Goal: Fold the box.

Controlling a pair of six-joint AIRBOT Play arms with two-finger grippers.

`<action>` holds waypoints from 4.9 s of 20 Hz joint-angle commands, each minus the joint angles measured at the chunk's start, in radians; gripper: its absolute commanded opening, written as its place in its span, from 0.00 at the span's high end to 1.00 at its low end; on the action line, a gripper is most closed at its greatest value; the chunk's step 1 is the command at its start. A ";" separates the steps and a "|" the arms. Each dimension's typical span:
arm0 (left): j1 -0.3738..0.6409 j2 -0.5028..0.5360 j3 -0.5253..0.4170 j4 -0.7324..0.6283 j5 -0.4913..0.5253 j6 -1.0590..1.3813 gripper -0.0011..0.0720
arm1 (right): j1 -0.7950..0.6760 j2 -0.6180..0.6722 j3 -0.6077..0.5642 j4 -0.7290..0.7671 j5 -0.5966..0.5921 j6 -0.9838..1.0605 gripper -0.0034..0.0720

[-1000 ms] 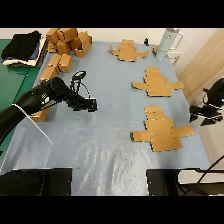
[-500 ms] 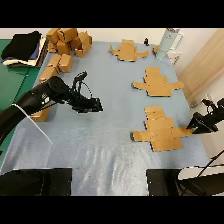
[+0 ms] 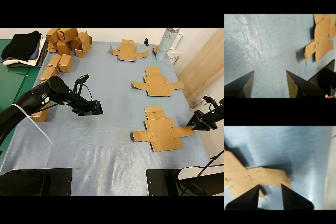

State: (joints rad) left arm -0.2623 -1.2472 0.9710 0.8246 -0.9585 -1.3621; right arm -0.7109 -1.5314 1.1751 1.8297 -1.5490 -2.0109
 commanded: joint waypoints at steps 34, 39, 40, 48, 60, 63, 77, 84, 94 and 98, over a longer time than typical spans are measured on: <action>0.002 0.000 0.000 0.003 -0.069 0.096 0.16 | 0.673 0.384 -0.475 0.403 0.509 0.234 0.50; 0.002 0.000 0.000 0.007 -0.100 0.099 0.16 | 0.665 0.384 -0.475 0.231 0.417 0.302 0.50; 0.002 0.000 0.000 0.007 -0.099 0.099 0.16 | 0.665 0.384 -0.475 0.234 0.404 0.302 0.50; 0.002 -0.003 0.000 0.005 -0.100 0.100 0.16 | 0.690 0.354 -0.477 0.356 0.393 0.260 0.58; 0.104 -0.109 0.081 0.008 -0.172 0.201 0.16 | 0.881 0.383 -0.502 0.509 0.536 -0.102 0.95; 0.127 -0.185 0.080 -0.002 -0.162 0.249 0.16 | 0.957 0.489 -0.565 0.496 0.615 -0.130 0.95; 0.154 -0.563 0.317 -0.511 -0.453 0.610 0.16 | 0.981 0.515 -0.603 0.469 0.632 -0.144 0.95; 0.156 -0.567 0.320 -0.461 -0.576 0.614 0.19 | 0.981 0.515 -0.603 0.463 0.636 -0.144 0.95; 0.129 -0.567 0.320 -0.384 -0.433 0.650 0.66 | 0.981 0.515 -0.603 0.463 0.645 -0.144 0.95; 0.093 -0.567 0.320 -0.382 -0.395 0.675 0.68 | 0.981 0.515 -0.603 0.463 0.650 -0.144 0.95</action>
State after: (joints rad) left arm -0.1505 -1.8137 1.2903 0.4381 -1.3952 -0.7048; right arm 0.2691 -1.0180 0.5724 2.2906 -0.9047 -2.1551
